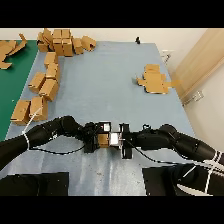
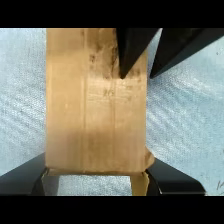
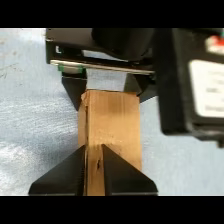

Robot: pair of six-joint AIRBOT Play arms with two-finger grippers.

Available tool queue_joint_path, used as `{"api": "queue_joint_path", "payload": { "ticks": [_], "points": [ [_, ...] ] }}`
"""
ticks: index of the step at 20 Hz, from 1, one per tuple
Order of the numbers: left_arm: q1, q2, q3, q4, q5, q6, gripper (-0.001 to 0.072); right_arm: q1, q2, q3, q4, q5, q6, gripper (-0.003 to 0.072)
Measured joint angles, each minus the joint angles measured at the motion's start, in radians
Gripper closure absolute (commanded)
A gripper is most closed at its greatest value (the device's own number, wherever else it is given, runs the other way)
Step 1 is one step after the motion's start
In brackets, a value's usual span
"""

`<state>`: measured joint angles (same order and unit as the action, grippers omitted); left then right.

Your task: Fold the box.

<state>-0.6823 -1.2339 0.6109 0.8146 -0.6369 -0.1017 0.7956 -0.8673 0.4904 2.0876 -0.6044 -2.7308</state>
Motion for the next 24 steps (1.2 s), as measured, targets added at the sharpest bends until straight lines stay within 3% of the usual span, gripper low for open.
{"api": "queue_joint_path", "payload": {
  "ticks": [7, 9, 14, 15, 16, 17, 19, 24],
  "points": [
    [0.000, 0.000, 0.000, 0.000, 0.000, 0.000, 0.0184, 0.019, -0.021, -0.005, 0.007, 0.000, 0.010, 0.0523],
    [0.000, 0.000, 0.000, 0.000, 0.000, 0.000, 0.0184, 0.021, -0.014, -0.004, 0.008, -0.005, 0.020, 0.0442],
    [0.000, 0.000, 0.000, -0.001, 0.000, -0.003, 0.0184, 0.021, 0.068, -0.003, -0.056, -0.014, 0.105, 0.0441],
    [0.000, 0.000, 0.000, -0.001, 0.000, -0.003, 0.0184, 0.021, 0.095, -0.003, -0.075, -0.015, 0.141, 0.0458],
    [0.000, 0.000, 0.000, -0.001, 0.000, -0.003, 0.0184, 0.021, 0.122, -0.003, -0.092, -0.018, 0.187, 0.0525],
    [0.000, 0.000, 0.000, -0.001, 0.000, -0.003, 0.0184, 0.021, 0.145, -0.003, -0.094, -0.022, 0.248, 0.0686],
    [0.000, 0.000, 0.000, -0.001, 0.000, -0.002, 0.0185, 0.021, 0.180, -0.005, -0.037, -0.032, 0.443, 0.0685],
    [0.000, 0.000, 0.000, -0.001, 0.000, -0.002, 0.0184, 0.047, 0.198, -0.107, 0.278, 0.000, 0.924, 0.0687]
  ]
}}
